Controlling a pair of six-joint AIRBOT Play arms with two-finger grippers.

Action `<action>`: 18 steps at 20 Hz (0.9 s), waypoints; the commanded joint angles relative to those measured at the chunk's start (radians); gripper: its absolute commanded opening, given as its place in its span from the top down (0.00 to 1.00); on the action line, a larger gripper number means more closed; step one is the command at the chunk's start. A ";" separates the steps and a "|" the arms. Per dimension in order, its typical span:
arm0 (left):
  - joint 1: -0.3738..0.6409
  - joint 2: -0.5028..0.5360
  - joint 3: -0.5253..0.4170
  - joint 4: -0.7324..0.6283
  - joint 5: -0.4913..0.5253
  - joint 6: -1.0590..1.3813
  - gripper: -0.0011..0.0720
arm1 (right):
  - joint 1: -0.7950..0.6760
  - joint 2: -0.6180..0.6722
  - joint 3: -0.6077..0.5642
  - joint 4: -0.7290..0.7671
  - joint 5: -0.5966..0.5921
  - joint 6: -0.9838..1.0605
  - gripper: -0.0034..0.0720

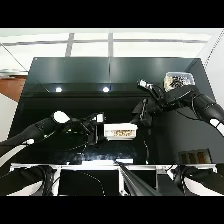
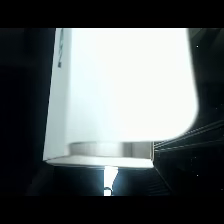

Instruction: Fold the box and place the chain.

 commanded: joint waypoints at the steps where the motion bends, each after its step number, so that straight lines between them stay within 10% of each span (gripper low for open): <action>1: 0.000 0.000 0.001 0.000 0.000 0.000 0.35 | 0.004 0.000 -0.008 -0.020 -0.039 -0.024 0.03; 18: 0.000 0.000 0.001 0.000 0.000 0.000 0.35 | 0.151 0.061 -0.011 -0.230 0.007 0.105 0.03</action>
